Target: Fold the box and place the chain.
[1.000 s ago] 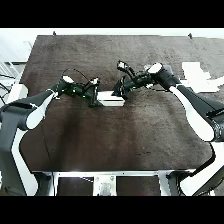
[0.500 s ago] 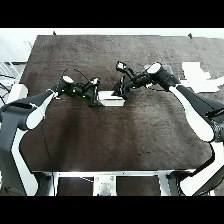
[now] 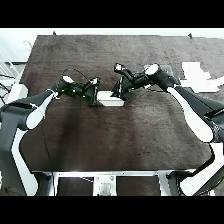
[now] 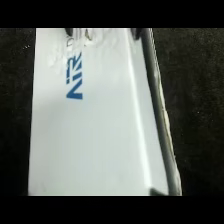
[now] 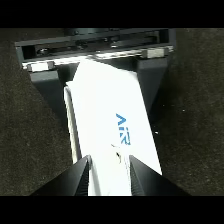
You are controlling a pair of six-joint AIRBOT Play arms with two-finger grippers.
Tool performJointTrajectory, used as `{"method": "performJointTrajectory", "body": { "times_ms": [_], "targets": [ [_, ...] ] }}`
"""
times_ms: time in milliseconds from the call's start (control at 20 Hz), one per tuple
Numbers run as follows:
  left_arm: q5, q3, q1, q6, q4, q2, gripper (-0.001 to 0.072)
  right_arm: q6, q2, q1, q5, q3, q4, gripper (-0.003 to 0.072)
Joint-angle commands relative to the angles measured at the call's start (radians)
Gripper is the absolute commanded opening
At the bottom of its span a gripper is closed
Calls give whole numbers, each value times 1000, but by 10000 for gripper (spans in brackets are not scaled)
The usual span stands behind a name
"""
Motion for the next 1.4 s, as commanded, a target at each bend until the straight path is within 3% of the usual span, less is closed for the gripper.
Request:
{"method": "performJointTrajectory", "body": {
  "times_ms": [0, 450, 550, 800, 850, 1000, 1350],
  "targets": [
    [0, 0, -1, 0, 0, 0, 651, 0, 0, 3, 2, -18, 0, 292],
    [0, 0, -1, 0, 0, 0, 651, -34, 2, 1, 2, -69, 4, 297],
    [0, 0, -1, 0, 0, 0, 651, -34, 8, 0, 13, -57, 6, 425],
    [0, 0, -1, 0, 0, 0, 651, -39, 20, -28, 54, -19, 76, 429],
    [0, 0, -1, 0, 0, 0, 651, -38, 19, -34, 55, -20, 102, 396],
    [0, 0, -1, 0, 0, 0, 651, -36, 11, -37, 55, -34, 124, 15],
    [0, 0, -1, 0, 0, 0, 651, 17, -63, -34, 55, -102, 85, 13]
  ]
}}
